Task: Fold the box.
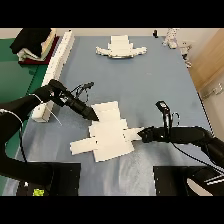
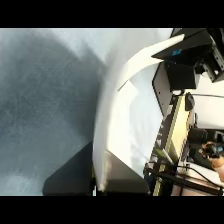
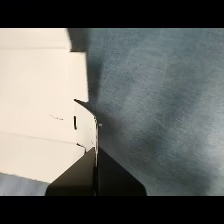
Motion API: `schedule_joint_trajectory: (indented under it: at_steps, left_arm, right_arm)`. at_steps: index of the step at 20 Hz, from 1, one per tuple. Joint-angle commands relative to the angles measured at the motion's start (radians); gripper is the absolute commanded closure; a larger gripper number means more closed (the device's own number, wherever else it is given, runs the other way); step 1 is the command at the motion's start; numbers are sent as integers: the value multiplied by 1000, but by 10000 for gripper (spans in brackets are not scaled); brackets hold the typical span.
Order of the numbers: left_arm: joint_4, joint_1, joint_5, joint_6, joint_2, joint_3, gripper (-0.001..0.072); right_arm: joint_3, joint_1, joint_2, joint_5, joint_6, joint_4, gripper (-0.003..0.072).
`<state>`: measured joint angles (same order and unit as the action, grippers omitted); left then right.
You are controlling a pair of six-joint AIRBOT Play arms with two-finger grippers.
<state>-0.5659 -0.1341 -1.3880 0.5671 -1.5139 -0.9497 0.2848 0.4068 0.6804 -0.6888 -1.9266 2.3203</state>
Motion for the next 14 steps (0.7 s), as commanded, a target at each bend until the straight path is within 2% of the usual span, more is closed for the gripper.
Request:
schedule_joint_trajectory:
  at_steps: [1, 5, 6, 7, 8, 11, 14]
  left_arm:
    - [1, -8, 3, -28, 0, 0, 695]
    - [2, -10, 3, -44, 0, 0, 695]
    - [2, -10, 0, -48, 0, 0, 695]
    - [2, -10, 2, -47, 0, 0, 695]
    - [2, -10, 5, -46, 0, 0, 695]
    - [9, -10, -3, -121, 0, -1, 695]
    - [28, -11, -6, -285, 13, -12, 697]
  right_arm:
    - [-1, 1, 0, -3, 0, -3, 685]
    - [-1, 1, 0, -3, 0, -10, 675]
    - [-1, 0, 0, -1, 0, -12, 598]
    - [0, 0, 0, 0, 0, -24, 445]
    - [0, 0, 0, 1, 0, -42, 366]
    - [7, -2, 0, 5, 41, -210, 368]
    - [11, -22, 0, 28, 253, -473, 368]
